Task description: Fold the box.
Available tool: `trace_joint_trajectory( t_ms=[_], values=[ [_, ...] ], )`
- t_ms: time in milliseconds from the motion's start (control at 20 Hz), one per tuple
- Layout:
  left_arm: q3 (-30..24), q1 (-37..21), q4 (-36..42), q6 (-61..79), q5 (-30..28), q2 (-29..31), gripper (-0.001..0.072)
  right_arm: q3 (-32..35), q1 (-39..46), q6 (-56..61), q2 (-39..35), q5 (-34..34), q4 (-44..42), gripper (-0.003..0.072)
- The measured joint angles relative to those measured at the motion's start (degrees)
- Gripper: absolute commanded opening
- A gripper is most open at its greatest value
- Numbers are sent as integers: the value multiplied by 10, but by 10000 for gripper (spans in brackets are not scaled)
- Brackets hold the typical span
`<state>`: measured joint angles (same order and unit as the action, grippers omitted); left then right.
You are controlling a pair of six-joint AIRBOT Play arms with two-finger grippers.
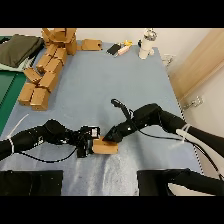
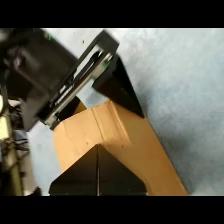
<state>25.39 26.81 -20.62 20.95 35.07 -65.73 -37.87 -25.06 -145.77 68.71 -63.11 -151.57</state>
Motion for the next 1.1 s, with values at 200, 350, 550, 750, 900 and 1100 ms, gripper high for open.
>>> trace_joint_trajectory(
  t_ms=[200, 350, 550, 750, 900, 1100],
  values=[
    [0, 0, 0, 0, 0, 0, 516, 50, -64, -9, -89, 96, 68, 2],
    [0, 0, 0, 0, 0, 0, 517, 63, -119, 25, -141, 166, 161, 2],
    [0, 0, 0, 0, 0, 0, 517, 73, -198, 79, -206, 242, 283, 2],
    [0, 0, 0, 0, 0, 0, 517, 102, -265, 99, -256, 274, 391, 248],
    [0, 0, 0, 0, 0, 0, 517, 114, -287, 104, -266, 292, 462, 375],
    [0, 0, 0, 0, 0, 0, 516, 119, -297, 98, -254, 318, 512, 530]
  ],
)
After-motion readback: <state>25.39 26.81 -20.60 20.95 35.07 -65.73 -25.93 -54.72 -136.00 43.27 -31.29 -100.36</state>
